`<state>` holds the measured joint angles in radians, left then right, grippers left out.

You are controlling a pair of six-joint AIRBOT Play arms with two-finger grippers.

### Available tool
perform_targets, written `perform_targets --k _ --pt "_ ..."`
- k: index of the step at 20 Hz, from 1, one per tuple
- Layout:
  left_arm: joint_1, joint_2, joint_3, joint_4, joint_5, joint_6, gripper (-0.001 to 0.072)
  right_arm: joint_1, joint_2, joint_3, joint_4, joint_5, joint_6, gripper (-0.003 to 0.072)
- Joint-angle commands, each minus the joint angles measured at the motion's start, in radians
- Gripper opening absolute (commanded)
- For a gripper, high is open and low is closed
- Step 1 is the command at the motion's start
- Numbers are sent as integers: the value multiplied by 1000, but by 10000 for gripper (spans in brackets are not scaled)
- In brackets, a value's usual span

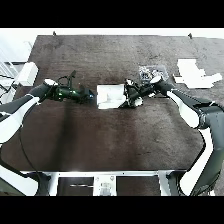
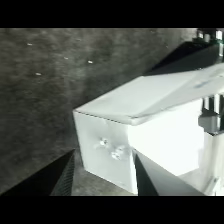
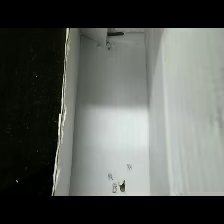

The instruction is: Fold the box and place the chain.

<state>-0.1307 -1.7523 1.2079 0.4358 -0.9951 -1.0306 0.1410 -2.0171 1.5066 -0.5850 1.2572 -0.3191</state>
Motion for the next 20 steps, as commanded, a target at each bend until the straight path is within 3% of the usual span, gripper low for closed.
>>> perform_targets --k 1,12,20 --pt "1 2 6 -14 -38 -1 421 1 0 0 0 0 0 507" --pt "-2 2 12 -52 -92 -41 421 1 0 0 0 0 0 507" --pt "-74 2 146 190 -83 -269 423 1 0 0 0 0 0 507"
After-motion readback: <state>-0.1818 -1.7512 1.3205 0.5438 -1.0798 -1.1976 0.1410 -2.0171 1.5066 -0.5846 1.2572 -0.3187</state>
